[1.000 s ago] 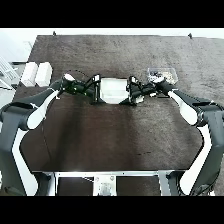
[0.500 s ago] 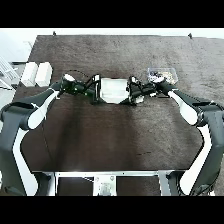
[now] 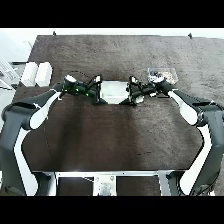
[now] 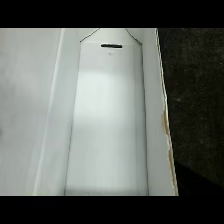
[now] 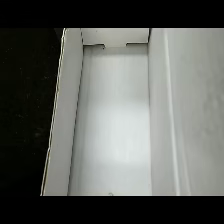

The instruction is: Fold the box and place the chain.

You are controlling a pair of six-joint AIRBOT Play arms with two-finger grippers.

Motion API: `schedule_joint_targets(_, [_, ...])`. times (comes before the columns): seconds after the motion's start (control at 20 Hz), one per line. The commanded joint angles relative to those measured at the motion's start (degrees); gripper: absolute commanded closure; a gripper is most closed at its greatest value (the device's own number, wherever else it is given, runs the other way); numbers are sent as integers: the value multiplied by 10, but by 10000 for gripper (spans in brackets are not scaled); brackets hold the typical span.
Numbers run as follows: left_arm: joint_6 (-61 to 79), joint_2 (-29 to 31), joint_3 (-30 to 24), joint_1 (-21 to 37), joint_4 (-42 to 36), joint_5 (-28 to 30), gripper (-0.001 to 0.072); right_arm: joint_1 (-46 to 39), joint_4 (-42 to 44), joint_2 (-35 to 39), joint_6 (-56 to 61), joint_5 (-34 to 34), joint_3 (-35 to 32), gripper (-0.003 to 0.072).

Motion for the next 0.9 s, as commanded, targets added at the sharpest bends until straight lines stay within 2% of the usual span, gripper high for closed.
schedule_joint_targets(0.0, [3,0,1,-2,1,4,-11,0,1,0,0,-1,0,96])
schedule_joint_targets(0.25, [2,0,1,-2,19,9,10,1,1,0,0,-1,0,96])
schedule_joint_targets(0.3, [2,0,1,-2,22,10,91,0,1,0,0,-1,0,96])
schedule_joint_targets(0.35, [-2,0,1,-2,24,10,126,0,1,0,0,-1,0,96])
schedule_joint_targets(0.5, [-2,0,1,-2,29,13,139,0,1,0,0,-1,0,96])
schedule_joint_targets(0.55, [-2,0,1,-2,32,14,266,0,1,0,0,-1,0,96])
schedule_joint_targets(0.6, [-2,0,1,-2,35,15,294,1,1,0,0,-1,0,96])
schedule_joint_targets(0.85, [-2,0,1,-2,36,23,294,0,1,0,0,-1,0,96])
